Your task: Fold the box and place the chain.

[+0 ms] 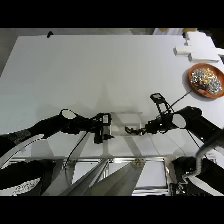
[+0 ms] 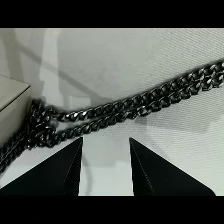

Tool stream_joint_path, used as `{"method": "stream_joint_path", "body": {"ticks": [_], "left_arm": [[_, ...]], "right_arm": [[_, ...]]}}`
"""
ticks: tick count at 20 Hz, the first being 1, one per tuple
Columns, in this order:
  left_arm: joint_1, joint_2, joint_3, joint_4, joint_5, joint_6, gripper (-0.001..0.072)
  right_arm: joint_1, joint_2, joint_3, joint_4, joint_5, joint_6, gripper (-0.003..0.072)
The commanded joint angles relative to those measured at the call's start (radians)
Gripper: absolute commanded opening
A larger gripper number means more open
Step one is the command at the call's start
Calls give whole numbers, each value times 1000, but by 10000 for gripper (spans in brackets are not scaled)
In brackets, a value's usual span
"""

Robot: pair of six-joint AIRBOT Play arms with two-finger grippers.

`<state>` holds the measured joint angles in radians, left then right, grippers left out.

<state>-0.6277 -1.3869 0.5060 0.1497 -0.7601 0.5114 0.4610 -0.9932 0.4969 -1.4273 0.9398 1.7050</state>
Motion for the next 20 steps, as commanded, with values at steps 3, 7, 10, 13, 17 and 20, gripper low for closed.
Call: {"method": "stream_joint_path", "body": {"ticks": [3,7,10,13,17,20], "left_arm": [[0,0,0,0,0,0,274],[0,0,0,0,0,0,273],[0,0,0,0,0,0,274],[0,0,0,0,0,0,274],[0,0,0,0,0,0,274],[0,0,0,0,0,0,274]], "right_arm": [[-1,-52,-1,-43,-40,15,286],[-1,-58,-1,-43,-71,18,265],[-1,-72,-1,-43,-79,19,235],[-1,-84,-1,-43,-63,18,133],[-1,-49,0,-64,-21,14,18],[-1,47,0,-89,36,7,18]]}}
